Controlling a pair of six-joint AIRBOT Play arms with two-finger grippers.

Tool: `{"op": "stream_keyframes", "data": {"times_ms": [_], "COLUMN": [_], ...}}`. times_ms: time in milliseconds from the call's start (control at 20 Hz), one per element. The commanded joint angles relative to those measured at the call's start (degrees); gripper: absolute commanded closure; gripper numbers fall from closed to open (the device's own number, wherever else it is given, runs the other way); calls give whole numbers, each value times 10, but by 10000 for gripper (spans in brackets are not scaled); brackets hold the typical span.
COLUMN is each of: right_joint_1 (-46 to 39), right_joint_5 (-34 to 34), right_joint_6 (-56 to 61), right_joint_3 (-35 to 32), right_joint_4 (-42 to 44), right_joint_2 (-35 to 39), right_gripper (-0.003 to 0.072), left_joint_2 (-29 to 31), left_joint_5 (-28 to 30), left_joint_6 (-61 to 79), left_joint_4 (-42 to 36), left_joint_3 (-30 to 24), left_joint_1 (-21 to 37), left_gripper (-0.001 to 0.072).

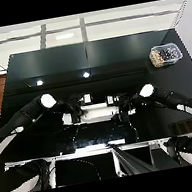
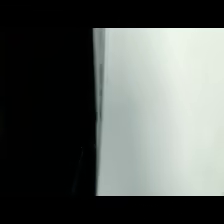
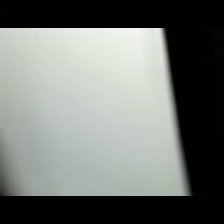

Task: Fold the box and place the chain.

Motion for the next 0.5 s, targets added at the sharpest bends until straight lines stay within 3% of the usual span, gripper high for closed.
{"op": "stream_keyframes", "data": {"times_ms": [0, 100, 200, 250, 450], "right_joint_1": [0, 0, 0, 0, 0], "right_joint_5": [5, 6, 6, 6, 5], "right_joint_6": [-1, -1, -1, -1, -1], "right_joint_3": [0, 0, 0, 0, 0], "right_joint_4": [-2, -3, -3, -3, -3], "right_joint_2": [0, 0, 0, 0, 0], "right_gripper": [215, 215, 214, 214, 215], "left_joint_2": [3, 22, 56, 74, 159], "left_joint_5": [-3, 0, 0, -3, -58], "left_joint_6": [-1, -1, -27, -61, -226], "left_joint_4": [-2, -2, 6, 29, 162], "left_joint_3": [0, 1, 1, 0, 0], "left_joint_1": [0, 0, 3, 7, 33], "left_gripper": [393, 384, 125, 64, 71]}}
